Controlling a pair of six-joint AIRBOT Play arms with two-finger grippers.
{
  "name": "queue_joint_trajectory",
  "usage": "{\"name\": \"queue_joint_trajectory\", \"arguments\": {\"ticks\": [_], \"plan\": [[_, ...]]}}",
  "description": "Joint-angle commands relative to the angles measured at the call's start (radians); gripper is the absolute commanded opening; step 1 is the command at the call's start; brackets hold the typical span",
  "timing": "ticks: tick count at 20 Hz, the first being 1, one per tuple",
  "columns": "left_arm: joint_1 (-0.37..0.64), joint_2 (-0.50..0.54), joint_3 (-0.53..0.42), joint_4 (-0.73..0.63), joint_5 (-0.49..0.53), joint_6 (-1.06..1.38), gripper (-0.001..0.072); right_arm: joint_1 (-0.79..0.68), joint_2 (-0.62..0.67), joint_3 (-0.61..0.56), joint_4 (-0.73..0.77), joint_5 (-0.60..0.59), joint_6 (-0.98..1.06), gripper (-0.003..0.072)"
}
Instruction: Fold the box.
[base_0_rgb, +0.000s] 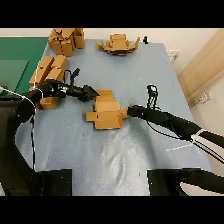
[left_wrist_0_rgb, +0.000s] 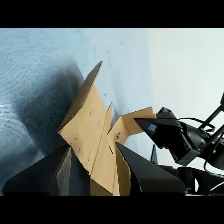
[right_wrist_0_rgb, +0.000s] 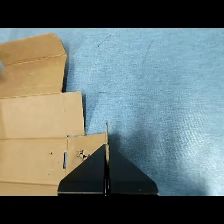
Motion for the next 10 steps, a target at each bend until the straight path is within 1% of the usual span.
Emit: {"name": "queue_joint_trajectory", "arguments": {"ticks": [1, 3, 7, 10], "plan": [[-0.001, 0.0, 0.004, 0.037, 0.014, 0.002, 0.04, 0.001, 0.0, 0.0, 0.0, -0.006, 0.0, 0.0006], [-0.001, 0.0, 0.007, 0.066, 0.006, -0.002, 0.04, 0.001, 0.0, 0.0, 0.0, -0.006, 0.0, 0.0006], [-0.003, -0.011, 0.014, 0.078, -0.006, -0.013, 0.0399, 0.001, 0.0, 0.0, 0.0, -0.006, 0.0, 0.0007], [-0.021, -0.037, 0.056, 0.098, -0.027, -0.026, 0.0399, 0.001, 0.0, 0.0, 0.0, -0.012, 0.0, 0.0007]]}}
